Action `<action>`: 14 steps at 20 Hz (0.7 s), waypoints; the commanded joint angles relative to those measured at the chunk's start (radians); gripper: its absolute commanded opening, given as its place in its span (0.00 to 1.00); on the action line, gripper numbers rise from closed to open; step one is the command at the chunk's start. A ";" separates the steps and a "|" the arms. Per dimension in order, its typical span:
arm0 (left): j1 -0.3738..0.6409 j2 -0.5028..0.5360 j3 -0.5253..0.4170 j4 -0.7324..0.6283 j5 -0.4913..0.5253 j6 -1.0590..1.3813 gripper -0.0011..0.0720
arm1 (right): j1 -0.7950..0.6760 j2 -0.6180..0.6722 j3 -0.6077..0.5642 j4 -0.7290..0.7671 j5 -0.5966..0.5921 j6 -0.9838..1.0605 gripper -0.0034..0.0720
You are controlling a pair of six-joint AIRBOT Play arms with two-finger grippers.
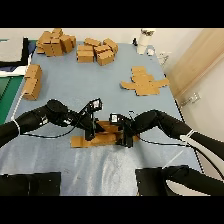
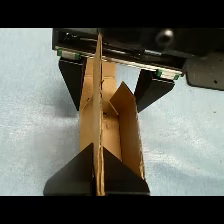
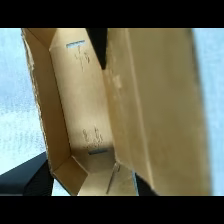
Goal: Fold the box.
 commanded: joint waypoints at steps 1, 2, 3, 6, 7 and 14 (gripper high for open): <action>0.000 0.000 0.000 0.000 0.001 0.001 0.03 | 0.015 -0.005 0.001 0.003 -0.008 0.000 0.99; 0.000 0.000 0.000 0.000 0.002 0.002 0.03 | 0.021 -0.005 0.000 0.003 -0.008 0.000 0.99; 0.000 0.000 0.000 0.000 0.011 0.023 0.03 | 0.023 -0.005 0.001 0.003 -0.007 0.001 0.99; 0.000 0.000 0.000 0.000 0.007 0.019 0.03 | 0.025 -0.005 0.001 -0.001 -0.006 0.000 0.99; 0.000 0.000 0.000 0.000 0.007 0.019 0.03 | 0.026 -0.005 0.001 -0.005 -0.006 0.000 0.99; 0.000 0.000 0.000 0.000 0.008 0.019 0.03 | 0.028 -0.005 0.000 -0.051 0.025 -0.018 0.98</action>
